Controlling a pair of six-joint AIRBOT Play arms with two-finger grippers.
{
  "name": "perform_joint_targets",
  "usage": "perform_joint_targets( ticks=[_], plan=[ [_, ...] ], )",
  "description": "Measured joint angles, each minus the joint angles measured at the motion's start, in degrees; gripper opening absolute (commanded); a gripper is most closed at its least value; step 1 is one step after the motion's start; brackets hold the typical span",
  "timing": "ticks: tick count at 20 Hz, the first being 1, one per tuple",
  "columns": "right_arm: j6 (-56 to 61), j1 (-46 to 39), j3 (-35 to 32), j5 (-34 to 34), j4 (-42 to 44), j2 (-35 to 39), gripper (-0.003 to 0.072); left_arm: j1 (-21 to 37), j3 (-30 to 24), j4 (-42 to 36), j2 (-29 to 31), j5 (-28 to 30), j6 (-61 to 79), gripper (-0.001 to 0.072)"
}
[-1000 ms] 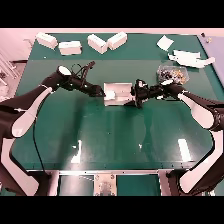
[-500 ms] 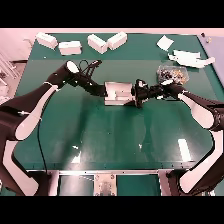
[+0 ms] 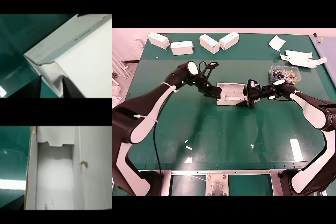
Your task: Fold the box and place the chain.
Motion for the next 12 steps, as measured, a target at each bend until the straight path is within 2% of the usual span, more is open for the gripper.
perform_joint_targets(
  ticks=[12],
  plan=[
    [0.02,0.02,0.0,-0.02,0.07,0.0,0.0581,-1.51,0.07,5.51,0.02,-0.26,-11.47,0.0315]
  ],
)
